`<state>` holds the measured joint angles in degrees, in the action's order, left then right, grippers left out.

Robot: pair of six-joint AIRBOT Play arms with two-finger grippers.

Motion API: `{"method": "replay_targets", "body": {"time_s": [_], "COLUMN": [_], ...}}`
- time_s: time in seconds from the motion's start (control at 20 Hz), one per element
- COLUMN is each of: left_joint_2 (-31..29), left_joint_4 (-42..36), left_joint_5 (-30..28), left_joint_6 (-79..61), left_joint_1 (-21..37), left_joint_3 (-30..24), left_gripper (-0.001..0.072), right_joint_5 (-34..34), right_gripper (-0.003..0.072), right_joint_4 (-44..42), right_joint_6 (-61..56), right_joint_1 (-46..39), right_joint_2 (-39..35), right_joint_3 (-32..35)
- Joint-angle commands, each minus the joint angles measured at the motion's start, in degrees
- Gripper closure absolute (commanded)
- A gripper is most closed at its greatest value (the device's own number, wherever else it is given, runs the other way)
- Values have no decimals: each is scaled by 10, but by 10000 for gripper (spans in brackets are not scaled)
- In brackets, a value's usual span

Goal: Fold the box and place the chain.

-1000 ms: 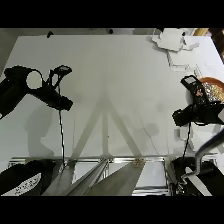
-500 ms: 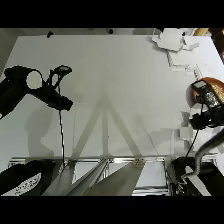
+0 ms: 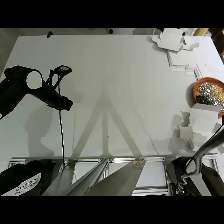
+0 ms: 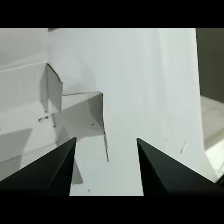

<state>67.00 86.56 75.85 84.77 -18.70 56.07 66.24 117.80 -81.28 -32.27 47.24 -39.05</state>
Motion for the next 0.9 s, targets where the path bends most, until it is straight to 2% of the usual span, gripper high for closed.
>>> {"method": "replay_targets", "body": {"time_s": [0.0,0.3,0.45,0.5,0.6,0.65,0.75,0.85], "left_joint_2": [0,0,0,0,0,0,0,0], "left_joint_4": [0,0,0,0,0,0,0,0], "left_joint_5": [0,0,0,0,0,0,0,0], "left_joint_6": [0,0,0,0,0,0,0,0], "left_joint_1": [0,0,0,0,0,0,0,0], "left_joint_3": [0,0,0,0,0,0,0,0], "left_gripper": [621,621,621,621,621,621,621,621], "right_joint_5": [-28,-26,-17,-13,-1,12,41,71], "right_gripper": [152,168,274,338,610,662,662,662], "right_joint_4": [3,8,52,70,71,71,64,23], "right_joint_6": [31,46,-1,-18,-23,-22,-16,-8], "right_joint_1": [-59,-59,-59,-59,-57,-49,-10,49], "right_joint_2": [54,172,221,234,236,230,201,155], "right_joint_3": [0,0,0,0,0,0,0,0]}}
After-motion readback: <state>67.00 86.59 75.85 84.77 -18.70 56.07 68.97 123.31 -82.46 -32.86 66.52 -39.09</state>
